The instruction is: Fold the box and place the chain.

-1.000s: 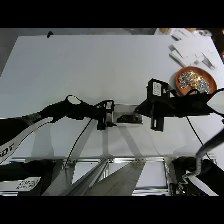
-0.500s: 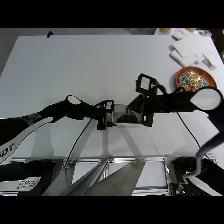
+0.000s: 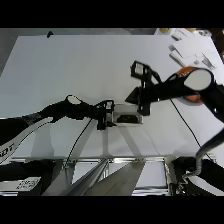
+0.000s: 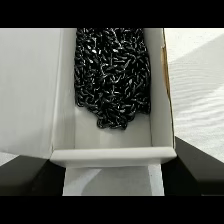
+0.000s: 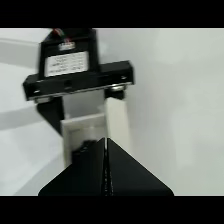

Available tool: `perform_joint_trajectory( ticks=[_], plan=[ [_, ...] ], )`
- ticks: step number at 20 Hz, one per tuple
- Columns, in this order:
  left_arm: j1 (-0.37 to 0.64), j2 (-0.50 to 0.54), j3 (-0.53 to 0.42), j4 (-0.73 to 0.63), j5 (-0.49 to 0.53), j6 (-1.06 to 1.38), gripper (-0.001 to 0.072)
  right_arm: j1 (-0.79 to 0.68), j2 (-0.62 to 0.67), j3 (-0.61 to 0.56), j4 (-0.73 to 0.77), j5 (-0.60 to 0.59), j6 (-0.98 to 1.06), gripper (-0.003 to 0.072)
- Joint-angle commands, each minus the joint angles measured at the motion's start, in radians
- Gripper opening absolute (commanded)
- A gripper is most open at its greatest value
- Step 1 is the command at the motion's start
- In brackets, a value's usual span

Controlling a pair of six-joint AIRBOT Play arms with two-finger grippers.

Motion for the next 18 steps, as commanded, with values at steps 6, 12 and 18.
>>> perform_joint_trajectory(
  ticks=[6, 12, 18],
  plan=[
    [0.0, 0.0, 0.0, 0.0, 0.0, 0.0, 0.0207, -0.051, -0.241, 0.042, -0.205, 0.0, 0.008, 0.0021],
    [0.0, 0.0, 0.0, 0.0, 0.0, 0.0, 0.0207, 0.057, -0.227, -0.076, -0.193, 0.026, 0.006, 0.0207],
    [0.0, 0.0, 0.0, 0.0, 0.0, 0.0, 0.0207, 0.122, -0.121, -0.138, -0.194, -0.076, -0.027, 0.0226]
  ],
)
